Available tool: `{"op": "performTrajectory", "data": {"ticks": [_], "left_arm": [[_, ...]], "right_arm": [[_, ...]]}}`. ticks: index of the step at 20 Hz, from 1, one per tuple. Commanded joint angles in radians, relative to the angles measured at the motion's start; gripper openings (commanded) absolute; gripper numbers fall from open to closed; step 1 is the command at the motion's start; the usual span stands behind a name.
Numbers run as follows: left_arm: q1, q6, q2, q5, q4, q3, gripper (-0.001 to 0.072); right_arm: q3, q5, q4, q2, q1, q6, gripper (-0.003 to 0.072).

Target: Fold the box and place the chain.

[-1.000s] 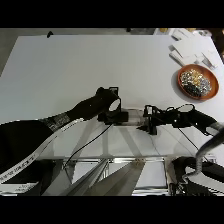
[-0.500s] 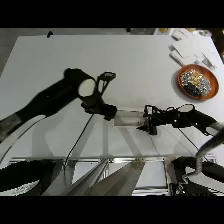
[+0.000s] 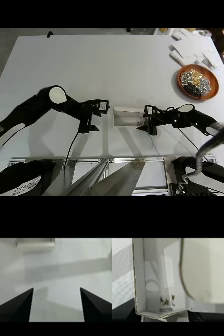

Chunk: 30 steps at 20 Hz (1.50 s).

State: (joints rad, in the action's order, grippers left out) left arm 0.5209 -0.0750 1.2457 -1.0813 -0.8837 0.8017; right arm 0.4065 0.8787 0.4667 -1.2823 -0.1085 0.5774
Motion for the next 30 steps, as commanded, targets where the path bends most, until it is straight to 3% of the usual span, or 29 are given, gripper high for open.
{"op": "performTrajectory", "data": {"ticks": [1,3,19,30], "left_arm": [[-0.015,0.433,0.128,0.19,0.288,-0.067,0.0647],[0.003,0.531,0.19,0.202,0.361,-0.067,0.07],[0.056,0.526,0.27,0.236,0.533,-0.067,0.0703],[0.08,0.521,0.304,0.272,0.579,-0.065,0.0698]], "right_arm": [[0.0,0.0,0.0,0.0,0.0,0.0,0.0419],[0.0,0.0,0.0,0.0,0.0,0.0,0.0419],[0.0,0.0,0.0,0.0,0.0,0.0,0.0419],[0.0,0.0,0.0,0.0,0.0,0.0,0.0418]]}}
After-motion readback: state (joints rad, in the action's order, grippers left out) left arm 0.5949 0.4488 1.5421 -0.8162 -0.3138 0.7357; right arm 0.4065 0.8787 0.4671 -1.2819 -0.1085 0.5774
